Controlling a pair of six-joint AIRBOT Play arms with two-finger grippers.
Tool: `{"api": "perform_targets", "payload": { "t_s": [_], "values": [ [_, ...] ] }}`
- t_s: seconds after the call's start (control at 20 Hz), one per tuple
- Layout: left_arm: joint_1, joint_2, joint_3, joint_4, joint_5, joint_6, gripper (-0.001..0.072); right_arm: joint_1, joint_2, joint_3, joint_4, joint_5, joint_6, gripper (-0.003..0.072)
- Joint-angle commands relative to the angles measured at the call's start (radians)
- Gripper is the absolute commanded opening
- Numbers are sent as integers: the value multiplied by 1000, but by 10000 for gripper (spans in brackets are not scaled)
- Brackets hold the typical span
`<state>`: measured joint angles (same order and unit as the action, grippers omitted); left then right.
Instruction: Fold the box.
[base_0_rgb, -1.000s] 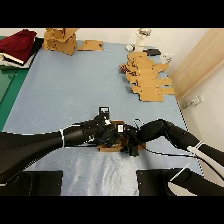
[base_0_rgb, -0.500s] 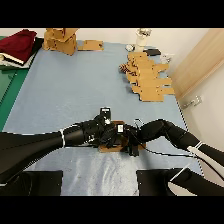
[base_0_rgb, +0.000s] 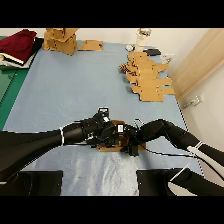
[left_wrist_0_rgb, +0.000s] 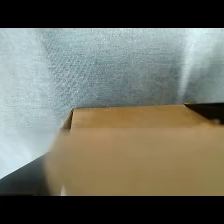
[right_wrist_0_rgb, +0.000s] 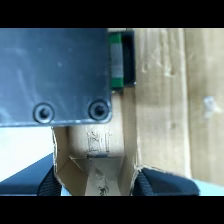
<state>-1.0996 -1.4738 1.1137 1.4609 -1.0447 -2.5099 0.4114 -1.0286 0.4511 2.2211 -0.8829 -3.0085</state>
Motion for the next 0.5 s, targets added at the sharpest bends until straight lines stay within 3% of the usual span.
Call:
{"api": "perform_targets", "payload": {
  "t_s": [0.0, 0.1, 0.2, 0.35, 0.45],
  "values": [
    [6, 0, 1, 1, 22, 12, 550, 1, 0, 1, 0, 0, 0, 515],
    [6, 0, 0, -8, 68, 12, 529, 1, 0, 1, 0, 0, 0, 515],
    [6, 0, 0, -9, 76, 13, 324, 1, 0, 1, -1, 0, 0, 515],
    [6, 0, 0, -7, 72, 34, 79, 1, 0, 1, 0, 0, 0, 515],
    [6, -2, 0, -3, 67, 33, 42, 1, 0, 1, 0, 0, 0, 515]
  ]
}}
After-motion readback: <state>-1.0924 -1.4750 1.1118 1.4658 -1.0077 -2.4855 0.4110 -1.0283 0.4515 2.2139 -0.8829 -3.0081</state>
